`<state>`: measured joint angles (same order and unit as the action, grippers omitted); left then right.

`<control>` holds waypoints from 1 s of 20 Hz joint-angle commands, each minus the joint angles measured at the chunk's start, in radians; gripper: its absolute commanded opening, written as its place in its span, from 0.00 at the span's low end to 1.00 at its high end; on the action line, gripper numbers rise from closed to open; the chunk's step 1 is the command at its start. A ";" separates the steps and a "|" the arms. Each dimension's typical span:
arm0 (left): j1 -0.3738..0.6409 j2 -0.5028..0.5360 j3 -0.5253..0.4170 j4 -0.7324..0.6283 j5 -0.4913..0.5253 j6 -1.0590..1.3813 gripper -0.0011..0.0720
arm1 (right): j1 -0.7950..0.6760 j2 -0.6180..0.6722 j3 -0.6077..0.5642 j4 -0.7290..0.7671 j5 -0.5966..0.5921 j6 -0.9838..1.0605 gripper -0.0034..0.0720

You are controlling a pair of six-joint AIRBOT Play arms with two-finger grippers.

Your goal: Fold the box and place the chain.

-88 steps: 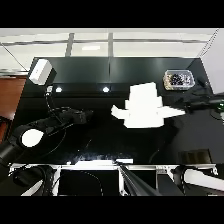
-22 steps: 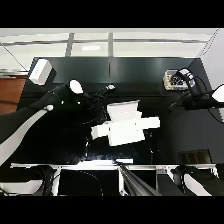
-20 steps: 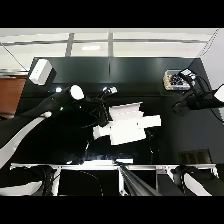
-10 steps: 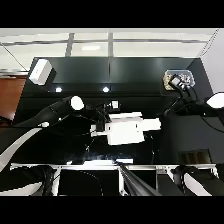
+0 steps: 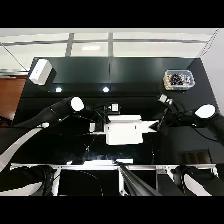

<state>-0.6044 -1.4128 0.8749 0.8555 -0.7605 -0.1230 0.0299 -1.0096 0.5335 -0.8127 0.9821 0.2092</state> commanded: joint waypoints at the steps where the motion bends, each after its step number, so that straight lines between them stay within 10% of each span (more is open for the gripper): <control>1: 0.000 -0.001 0.000 0.000 0.001 0.003 0.05 | 0.070 -0.014 -0.052 -0.054 -0.001 -0.107 0.82; 20: 0.000 -0.001 0.000 0.000 0.000 0.003 0.05 | 0.332 -0.023 -0.107 -0.054 -0.116 -0.271 0.81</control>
